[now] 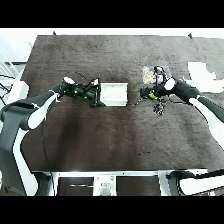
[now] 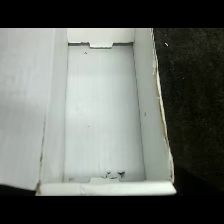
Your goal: Fold the box and place the chain.
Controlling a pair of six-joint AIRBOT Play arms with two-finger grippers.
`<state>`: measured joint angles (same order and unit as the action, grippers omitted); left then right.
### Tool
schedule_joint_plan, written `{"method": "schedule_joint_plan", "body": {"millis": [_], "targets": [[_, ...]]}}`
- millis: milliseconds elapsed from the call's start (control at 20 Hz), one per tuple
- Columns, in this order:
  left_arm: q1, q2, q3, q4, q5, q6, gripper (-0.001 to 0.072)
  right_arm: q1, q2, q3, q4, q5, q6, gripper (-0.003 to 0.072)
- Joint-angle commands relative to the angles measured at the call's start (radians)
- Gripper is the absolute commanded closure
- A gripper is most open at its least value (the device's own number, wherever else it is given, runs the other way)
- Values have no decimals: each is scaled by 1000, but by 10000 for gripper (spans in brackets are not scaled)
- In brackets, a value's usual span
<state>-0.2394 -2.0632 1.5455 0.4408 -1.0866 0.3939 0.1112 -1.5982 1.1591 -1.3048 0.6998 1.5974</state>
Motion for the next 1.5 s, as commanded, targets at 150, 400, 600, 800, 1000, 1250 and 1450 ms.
{"method": "schedule_joint_plan", "body": {"millis": [150,400,600,800,1000,1250,1450], "targets": [[0,0,0,0,-6,-1,302,2,-42,43,-63,34,53,343],[0,0,0,0,-6,-1,302,8,-106,85,-12,35,52,427],[0,0,0,0,-6,-1,302,7,-116,86,-16,34,33,672],[0,0,0,0,-7,-1,302,16,-52,101,-16,42,13,674],[0,0,0,0,-7,-1,302,39,152,101,-29,63,-13,675],[0,0,0,0,-6,-1,302,82,426,101,-72,78,-13,675],[0,0,0,0,-7,-1,302,156,585,105,-125,35,-13,675]]}}
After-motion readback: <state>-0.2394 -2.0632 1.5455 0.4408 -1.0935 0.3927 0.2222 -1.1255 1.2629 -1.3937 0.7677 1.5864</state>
